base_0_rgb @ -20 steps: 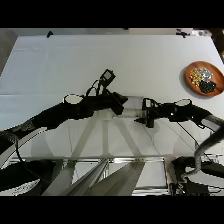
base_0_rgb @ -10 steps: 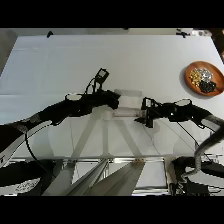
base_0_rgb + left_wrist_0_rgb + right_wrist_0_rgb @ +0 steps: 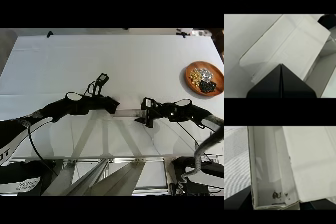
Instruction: Fold the box and place the chain.
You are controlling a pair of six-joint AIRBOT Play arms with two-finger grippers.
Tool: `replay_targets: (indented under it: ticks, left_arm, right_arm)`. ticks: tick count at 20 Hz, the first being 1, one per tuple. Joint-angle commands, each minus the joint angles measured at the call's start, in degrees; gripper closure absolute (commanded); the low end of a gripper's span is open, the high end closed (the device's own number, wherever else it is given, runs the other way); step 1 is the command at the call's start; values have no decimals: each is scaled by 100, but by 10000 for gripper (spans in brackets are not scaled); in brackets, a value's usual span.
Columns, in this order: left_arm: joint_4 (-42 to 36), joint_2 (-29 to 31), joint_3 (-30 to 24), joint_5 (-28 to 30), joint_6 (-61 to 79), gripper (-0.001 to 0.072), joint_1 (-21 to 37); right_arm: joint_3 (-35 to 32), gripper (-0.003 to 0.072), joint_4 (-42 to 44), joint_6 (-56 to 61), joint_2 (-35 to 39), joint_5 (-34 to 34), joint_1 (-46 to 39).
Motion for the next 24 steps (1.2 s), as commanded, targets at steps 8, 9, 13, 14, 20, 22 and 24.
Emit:
replay_targets:
  ticks: [8,9,13,14,20,22,24]
  left_arm:
    - [1128,-20,129,-328,-1266,707,13]
    - [1128,-4,243,-308,-1259,706,13]
    - [1128,140,750,-170,-1161,705,15]
    - [1134,175,837,-144,-1161,704,17]
    - [1884,669,949,-651,-1167,594,66]
    - [2684,986,946,-1381,-1178,597,175]
    - [3484,1327,946,-2096,-1550,641,350]
  right_arm:
    - [0,283,4,4,2,2,-2]
    - [0,283,4,4,2,2,-2]
    - [0,283,4,4,2,4,-2]
    - [0,283,4,4,2,2,-2]
    - [0,283,4,4,2,2,-2]
    - [0,283,4,4,2,2,-2]
    - [0,283,4,2,2,2,-2]
